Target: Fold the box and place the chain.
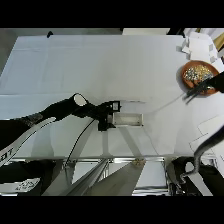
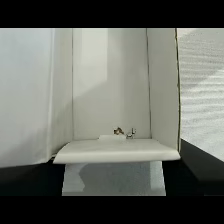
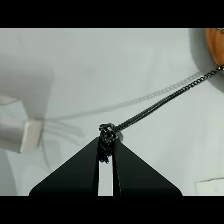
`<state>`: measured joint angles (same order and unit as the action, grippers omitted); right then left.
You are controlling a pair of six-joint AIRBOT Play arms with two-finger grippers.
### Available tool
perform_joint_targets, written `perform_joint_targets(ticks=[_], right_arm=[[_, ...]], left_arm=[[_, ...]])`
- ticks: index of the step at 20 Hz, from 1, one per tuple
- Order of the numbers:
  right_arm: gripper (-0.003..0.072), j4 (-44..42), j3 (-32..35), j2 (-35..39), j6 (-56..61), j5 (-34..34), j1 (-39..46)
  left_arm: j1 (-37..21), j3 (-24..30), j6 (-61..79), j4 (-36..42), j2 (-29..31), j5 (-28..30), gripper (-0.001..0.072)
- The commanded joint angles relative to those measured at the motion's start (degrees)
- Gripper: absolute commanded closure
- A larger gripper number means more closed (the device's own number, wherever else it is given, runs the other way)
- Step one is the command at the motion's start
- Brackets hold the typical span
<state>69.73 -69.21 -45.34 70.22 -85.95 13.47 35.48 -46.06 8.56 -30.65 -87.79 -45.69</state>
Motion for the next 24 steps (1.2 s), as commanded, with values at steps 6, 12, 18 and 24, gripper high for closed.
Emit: perform_joint_targets(ticks=[6,12,18,24], right_arm=[[0.0676,-5.5,2.1,3.7,4.4,-4.5,-12.7],[0.0676,-5.6,10.3,7.5,12.0,4.4,-21.1],[0.0676,-5.6,23.6,7.6,18.5,28.3,-38.0],[0.0675,-5.5,23.9,1.1,18.6,32.0,-46.2]], left_arm=[[0.0,0.0,0.0,0.0,0.0,0.0,0.0318],[0.0,0.0,0.0,0.0,0.0,0.0,0.0318],[0.0,0.0,0.0,0.0,0.0,0.0,0.0318],[0.0,0.0,0.0,0.0,0.0,0.0,0.0318]])
